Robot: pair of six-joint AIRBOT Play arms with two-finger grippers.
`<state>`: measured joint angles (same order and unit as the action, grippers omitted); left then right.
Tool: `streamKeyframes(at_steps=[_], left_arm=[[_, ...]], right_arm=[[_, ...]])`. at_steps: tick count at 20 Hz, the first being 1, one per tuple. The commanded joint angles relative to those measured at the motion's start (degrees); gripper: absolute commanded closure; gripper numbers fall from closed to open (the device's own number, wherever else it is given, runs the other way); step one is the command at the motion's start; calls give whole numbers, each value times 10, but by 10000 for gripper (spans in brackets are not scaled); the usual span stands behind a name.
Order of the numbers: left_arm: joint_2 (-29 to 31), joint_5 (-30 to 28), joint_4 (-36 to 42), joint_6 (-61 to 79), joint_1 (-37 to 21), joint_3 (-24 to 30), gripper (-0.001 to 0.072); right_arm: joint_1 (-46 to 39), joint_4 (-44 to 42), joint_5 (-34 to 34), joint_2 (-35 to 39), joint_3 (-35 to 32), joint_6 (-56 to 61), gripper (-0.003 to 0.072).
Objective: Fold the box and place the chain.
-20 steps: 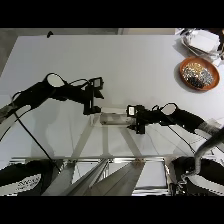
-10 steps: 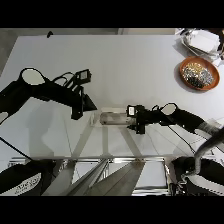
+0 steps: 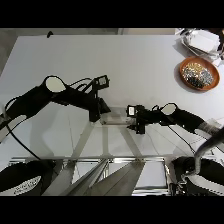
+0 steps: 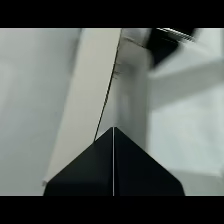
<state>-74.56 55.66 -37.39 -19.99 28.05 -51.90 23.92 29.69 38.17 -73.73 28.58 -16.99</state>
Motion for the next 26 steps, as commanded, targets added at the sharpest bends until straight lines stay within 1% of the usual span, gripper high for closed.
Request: streamKeyframes(at_steps=[1,4,6,13,15,17,19,21,22,24,26], left_arm=[[-40,-130,9,-67,4,0,708],[-72,-119,7,-89,5,0,708],[-82,-101,4,-89,5,0,708],[-81,-93,1,-87,5,0,709],[-70,-80,0,-85,5,0,709],[-40,-78,-31,-87,4,0,708],[-6,-70,-116,-132,-3,0,709],[29,-35,-200,-168,-14,0,709],[44,-13,-219,-164,-20,0,709],[68,39,-229,-113,-27,0,709],[73,104,-229,-55,-27,1,707]], right_arm=[[0,0,0,0,0,0,286],[0,0,0,0,0,0,286],[0,0,0,0,0,0,286],[0,0,0,0,0,0,286],[0,0,0,0,0,0,286],[0,0,0,0,0,0,286],[0,0,0,0,0,0,286],[0,0,0,0,0,0,286],[0,0,0,0,0,0,286],[0,0,0,0,0,0,286],[0,0,0,0,0,0,286]])
